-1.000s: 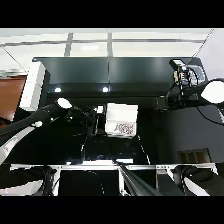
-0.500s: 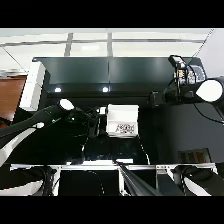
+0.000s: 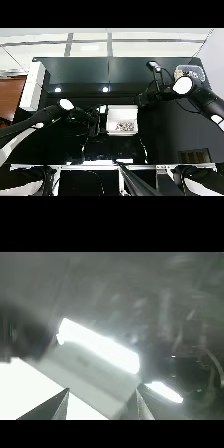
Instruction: Fold the box and place the chain.
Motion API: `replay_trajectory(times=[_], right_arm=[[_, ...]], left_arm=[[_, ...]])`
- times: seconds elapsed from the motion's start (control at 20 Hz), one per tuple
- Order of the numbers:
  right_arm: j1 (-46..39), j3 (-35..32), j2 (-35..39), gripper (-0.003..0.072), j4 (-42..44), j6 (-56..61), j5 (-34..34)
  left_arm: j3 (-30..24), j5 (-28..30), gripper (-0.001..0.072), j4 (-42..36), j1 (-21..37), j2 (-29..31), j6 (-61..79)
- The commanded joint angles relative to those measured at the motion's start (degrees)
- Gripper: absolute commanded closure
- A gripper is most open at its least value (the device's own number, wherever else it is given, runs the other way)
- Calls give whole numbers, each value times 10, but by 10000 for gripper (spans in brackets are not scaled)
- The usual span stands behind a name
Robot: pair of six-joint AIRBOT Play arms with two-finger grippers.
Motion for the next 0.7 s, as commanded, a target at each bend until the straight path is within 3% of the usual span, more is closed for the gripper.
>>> replay_trajectory(times=[0.0, 0.05, 0.15, 0.45, 0.65], right_arm=[[4, 17, -1, 55, 8, -201, 119], [4, 21, 5, 18, -3, -201, 138], [8, 19, 6, 18, 0, -203, 158], [66, -13, 6, 21, 5, -376, 125], [73, -14, 6, 22, 51, -402, 139]], left_arm=[[0, 1, 267, 0, 0, 0, -1], [0, 1, 267, 0, 0, 0, -1], [0, 1, 266, 0, 0, 0, -1], [0, -1, 267, 0, 0, 0, -1], [0, -2, 267, 0, 0, 0, -1]])
